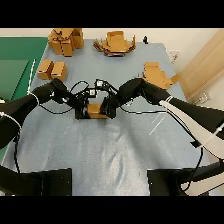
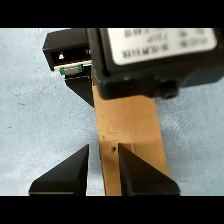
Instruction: Fold the box.
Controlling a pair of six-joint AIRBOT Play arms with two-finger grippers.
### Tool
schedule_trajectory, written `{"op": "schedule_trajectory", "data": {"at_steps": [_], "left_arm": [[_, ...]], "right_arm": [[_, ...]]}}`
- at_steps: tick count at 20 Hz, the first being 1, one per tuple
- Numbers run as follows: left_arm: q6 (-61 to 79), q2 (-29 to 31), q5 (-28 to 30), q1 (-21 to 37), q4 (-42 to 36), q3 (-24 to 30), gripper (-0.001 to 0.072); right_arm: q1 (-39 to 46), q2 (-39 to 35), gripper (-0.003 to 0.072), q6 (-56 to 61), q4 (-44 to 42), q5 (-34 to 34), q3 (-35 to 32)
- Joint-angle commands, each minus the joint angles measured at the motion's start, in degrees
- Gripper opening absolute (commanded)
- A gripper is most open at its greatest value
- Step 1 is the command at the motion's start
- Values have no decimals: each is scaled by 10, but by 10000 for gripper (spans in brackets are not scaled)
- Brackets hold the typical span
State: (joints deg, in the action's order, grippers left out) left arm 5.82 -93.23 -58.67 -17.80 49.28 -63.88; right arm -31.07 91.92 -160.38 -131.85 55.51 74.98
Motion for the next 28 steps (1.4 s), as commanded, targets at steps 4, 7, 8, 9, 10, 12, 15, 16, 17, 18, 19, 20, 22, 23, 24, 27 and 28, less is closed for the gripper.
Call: {"op": "schedule_trajectory", "data": {"at_steps": [4, 7, 8, 9, 10, 12, 15, 16, 17, 18, 19, 20, 22, 23, 24, 27, 28], "left_arm": [[1, 0, 1, 0, 1, 0, 105], [1, 0, 1, 0, 1, 0, 105], [1, 0, 1, 0, 1, 0, 105], [1, 0, 1, 0, 1, 0, 105], [1, 0, 2, 0, 1, 0, 105], [1, 0, 2, 0, 1, 0, 105], [1, 0, 2, 0, 1, 0, 105], [1, 0, 2, 0, 1, 0, 105], [1, 0, 2, 0, 1, 0, 105], [1, 0, 2, 0, 1, 0, 105], [1, 0, 2, 0, 1, 0, 105], [1, 0, 2, 0, 1, 0, 105], [1, 0, 2, 0, 1, 0, 105], [1, 0, 1, 0, 1, 0, 105], [1, 0, 1, 0, 1, 0, 105], [1, 0, 1, 0, 1, 0, 105], [1, 0, 1, 0, 1, 0, 105]], "right_arm": [[0, -21, 270, 1, -10, -23, 1], [-1, -11, 88, 0, -61, -31, 1], [-1, -11, 6, 0, -69, -38, 1], [-2, -11, 4, 9, -71, -48, 1], [-6, -11, 4, 19, -70, -57, 0], [-16, -5, 3, 19, -70, -66, 0], [-31, 10, 3, 18, -70, -71, 1], [-33, 15, 3, 18, -71, -71, 1], [-35, 19, 3, 18, -71, -70, 1], [-35, 24, 3, 18, -71, -71, 1], [-34, 29, 3, 18, -71, -70, 1], [-34, 34, 4, 18, -70, -71, 1], [-33, 42, 3, 19, -70, -70, 1], [-33, 45, 3, 21, -71, -70, 1], [-33, 45, 3, 21, -70, -71, 1], [-32, 45, 3, 25, -69, -71, 1], [-32, 45, 3, 25, -67, -71, 1]]}}
